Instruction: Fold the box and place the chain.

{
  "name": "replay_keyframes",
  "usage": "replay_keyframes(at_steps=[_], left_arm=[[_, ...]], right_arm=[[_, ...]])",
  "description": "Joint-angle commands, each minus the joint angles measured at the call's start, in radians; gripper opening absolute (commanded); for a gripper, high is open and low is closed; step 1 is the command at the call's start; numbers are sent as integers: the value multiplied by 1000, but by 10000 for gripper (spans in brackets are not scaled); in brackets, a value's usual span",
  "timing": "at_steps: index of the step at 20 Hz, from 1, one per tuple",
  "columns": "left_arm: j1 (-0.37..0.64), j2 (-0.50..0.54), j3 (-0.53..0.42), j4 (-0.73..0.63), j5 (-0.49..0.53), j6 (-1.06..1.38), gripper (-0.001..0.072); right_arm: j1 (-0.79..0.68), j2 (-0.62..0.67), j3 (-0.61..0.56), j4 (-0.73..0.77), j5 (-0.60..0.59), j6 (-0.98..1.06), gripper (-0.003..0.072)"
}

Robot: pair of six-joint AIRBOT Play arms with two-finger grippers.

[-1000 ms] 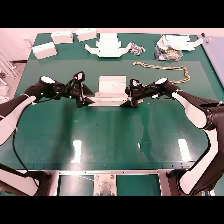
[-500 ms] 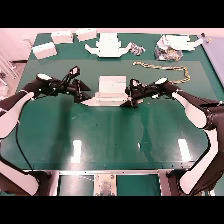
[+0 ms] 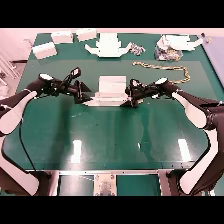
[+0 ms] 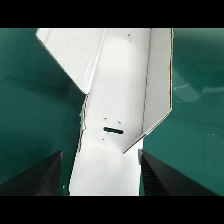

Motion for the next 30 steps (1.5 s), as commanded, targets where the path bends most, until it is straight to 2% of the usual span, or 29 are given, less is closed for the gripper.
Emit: replay_keyframes(at_steps=[1, 3, 6, 12, 19, 21, 27, 30], left_arm=[[-2, -5, 5, 5, -8, 6, 549], [-23, -11, 16, 21, -18, 10, 549], [-53, -12, 19, 73, 37, 6, 549], [-53, -12, 19, 66, 92, 6, 548], [-101, -12, 19, 77, 96, 10, 546], [-101, -12, 19, 76, 111, 6, 473], [-84, -11, 19, 87, 139, 6, 468], [-48, -10, 21, 75, 116, 5, 468]], right_arm=[[0, 0, 0, 0, 0, 0, 554], [0, 0, 0, 0, 0, 0, 554], [0, 0, 0, 0, 0, 0, 554], [0, 0, 0, 0, 0, 0, 553], [0, 0, 0, 0, 0, 0, 554], [0, 0, 0, 0, 0, 0, 554], [0, 0, 0, 0, 0, 0, 553], [0, 0, 0, 0, 0, 0, 553]])
